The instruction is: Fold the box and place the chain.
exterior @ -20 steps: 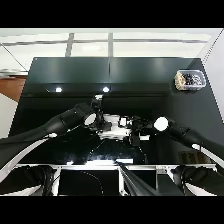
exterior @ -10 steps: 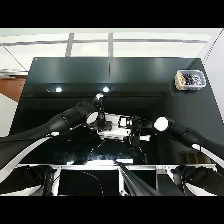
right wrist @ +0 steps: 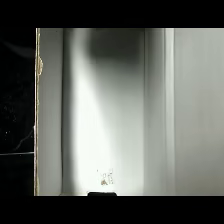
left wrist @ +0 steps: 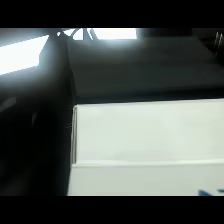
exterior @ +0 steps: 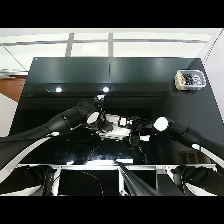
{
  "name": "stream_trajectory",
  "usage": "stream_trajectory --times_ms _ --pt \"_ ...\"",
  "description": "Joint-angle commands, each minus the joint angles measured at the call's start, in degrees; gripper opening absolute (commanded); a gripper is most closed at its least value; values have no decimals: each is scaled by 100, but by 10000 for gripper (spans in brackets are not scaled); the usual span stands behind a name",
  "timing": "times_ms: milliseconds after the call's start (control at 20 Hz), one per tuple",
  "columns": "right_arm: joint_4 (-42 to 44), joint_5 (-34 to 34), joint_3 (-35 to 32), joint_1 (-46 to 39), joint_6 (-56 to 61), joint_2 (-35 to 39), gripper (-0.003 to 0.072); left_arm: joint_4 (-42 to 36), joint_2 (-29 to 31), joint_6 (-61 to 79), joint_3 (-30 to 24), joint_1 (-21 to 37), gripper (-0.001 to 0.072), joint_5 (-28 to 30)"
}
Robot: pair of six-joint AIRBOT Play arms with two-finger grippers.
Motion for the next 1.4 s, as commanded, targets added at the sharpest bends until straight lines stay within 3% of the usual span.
stream_trajectory --times_ms 0,150,200,250,350,600,1000,1100,1250,1300,1350 --pt "0 -2 -2 4 9 2 529 -24 0 20 7 4 39 96" --pt "-2 -7 -2 4 7 2 530 -17 -2 44 7 7 30 94" --pt "-2 9 -2 4 66 2 564 -20 -2 72 9 7 29 85" --pt "-15 -2 0 4 251 17 712 -22 0 70 9 7 30 72" --pt "-199 114 0 2 745 195 713 -17 17 72 9 7 29 7" --pt "-1609 1058 0 2 1405 1119 710 22 120 -164 -39 -7 29 -160" --pt "-1768 756 -2 2 1329 1248 701 63 96 -155 -81 -4 30 -81" --pt "-1641 721 -2 4 1325 1187 531 61 94 -155 -81 -4 30 -81" --pt "-1379 660 -2 4 1224 1040 521 61 94 -155 -81 -4 30 -83" --pt "-1320 625 -2 4 1224 1010 333 61 94 -155 -81 -4 30 -83" --pt "-1268 562 -2 4 1226 994 304 63 94 -155 -81 -4 31 -83"
